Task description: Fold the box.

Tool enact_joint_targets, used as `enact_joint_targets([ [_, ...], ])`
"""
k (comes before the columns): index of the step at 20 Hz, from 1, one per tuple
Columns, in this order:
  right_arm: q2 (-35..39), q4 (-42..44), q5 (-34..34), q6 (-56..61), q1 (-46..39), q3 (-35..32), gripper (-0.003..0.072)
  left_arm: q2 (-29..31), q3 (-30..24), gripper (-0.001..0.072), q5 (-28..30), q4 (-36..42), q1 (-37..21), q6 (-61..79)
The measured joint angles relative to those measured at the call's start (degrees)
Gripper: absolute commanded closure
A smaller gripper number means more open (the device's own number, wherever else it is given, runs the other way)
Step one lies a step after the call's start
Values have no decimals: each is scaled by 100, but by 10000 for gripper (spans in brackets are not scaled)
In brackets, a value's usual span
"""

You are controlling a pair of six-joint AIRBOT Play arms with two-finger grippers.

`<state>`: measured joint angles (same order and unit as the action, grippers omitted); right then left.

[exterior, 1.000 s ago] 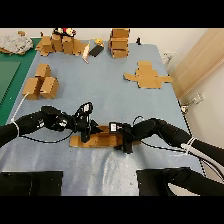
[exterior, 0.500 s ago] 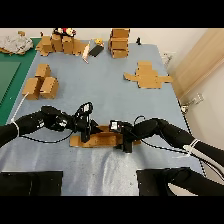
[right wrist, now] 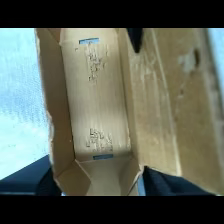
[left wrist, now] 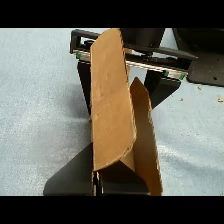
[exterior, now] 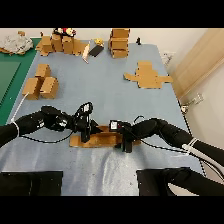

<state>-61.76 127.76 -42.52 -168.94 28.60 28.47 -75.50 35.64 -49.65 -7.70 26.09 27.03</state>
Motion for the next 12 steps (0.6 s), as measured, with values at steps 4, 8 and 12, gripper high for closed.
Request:
enact_joint_targets([
  [4, -22, -52, -33, 0, 0, 0, 190, 0, 0, 697, 0, 0, 0, 0],
  [8, -42, -81, -101, 0, 0, 2, 205, 0, 0, 697, -13, -7, 0, 0],
  [12, -46, -92, -122, -26, 0, 0, 230, 0, 0, 697, -9, -4, 0, 0],
])
